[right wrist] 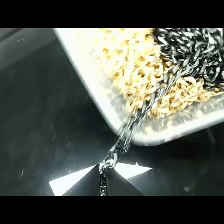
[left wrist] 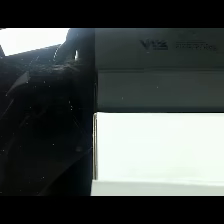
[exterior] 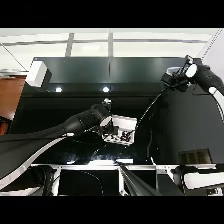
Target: Fold the box and place the chain.
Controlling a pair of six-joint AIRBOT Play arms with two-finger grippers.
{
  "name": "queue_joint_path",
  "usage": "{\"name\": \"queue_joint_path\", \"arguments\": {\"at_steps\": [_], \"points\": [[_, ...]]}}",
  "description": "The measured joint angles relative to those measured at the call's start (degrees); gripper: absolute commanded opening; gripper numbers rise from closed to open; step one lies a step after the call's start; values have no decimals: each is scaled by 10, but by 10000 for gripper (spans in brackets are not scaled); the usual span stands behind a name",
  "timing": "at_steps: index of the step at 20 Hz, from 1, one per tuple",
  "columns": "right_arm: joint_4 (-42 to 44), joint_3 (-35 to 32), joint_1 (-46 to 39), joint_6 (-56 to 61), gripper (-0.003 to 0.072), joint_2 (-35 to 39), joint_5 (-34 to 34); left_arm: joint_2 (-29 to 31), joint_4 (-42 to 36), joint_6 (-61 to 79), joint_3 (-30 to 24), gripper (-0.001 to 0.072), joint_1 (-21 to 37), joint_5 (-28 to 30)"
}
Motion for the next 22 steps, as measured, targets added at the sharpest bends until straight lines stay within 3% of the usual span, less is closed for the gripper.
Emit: {"name": "queue_joint_path", "arguments": {"at_steps": [7, 13, 17, 22], "points": [[0, 2, 0, -141, 45, 229, 111, 0, 0, 0, 0, 33, 0, 0], [50, -13, 0, -195, 45, 441, 262, 0, 0, 0, 0, 33, 0, 1], [150, -75, 1, -219, 45, 532, 340, 0, 1, 0, 0, 33, 0, 1], [267, -190, 41, -229, 45, 579, 348, 0, 1, 0, 0, 33, 0, 1]]}}
